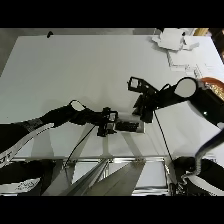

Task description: Fold the box and place the chain.

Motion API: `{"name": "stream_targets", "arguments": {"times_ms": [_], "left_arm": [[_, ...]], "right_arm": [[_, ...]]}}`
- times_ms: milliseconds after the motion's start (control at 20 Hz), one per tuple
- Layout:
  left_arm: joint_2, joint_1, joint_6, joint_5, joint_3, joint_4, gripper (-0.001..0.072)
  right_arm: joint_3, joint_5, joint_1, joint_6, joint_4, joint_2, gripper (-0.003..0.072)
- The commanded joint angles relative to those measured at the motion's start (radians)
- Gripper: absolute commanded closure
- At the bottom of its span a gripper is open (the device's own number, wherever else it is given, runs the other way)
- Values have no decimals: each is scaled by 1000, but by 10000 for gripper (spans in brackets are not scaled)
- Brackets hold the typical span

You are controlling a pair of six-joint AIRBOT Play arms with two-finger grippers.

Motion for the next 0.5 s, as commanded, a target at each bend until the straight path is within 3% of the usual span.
{"name": "stream_targets", "arguments": {"times_ms": [0,250,450], "left_arm": [[0,0,0,0,0,0,395],[0,0,0,0,0,0,395],[0,0,0,0,0,0,395]], "right_arm": [[-79,-21,62,-6,1,-10,391],[-159,-139,136,-34,-7,97,390],[-172,-122,136,-34,-36,154,389]]}}
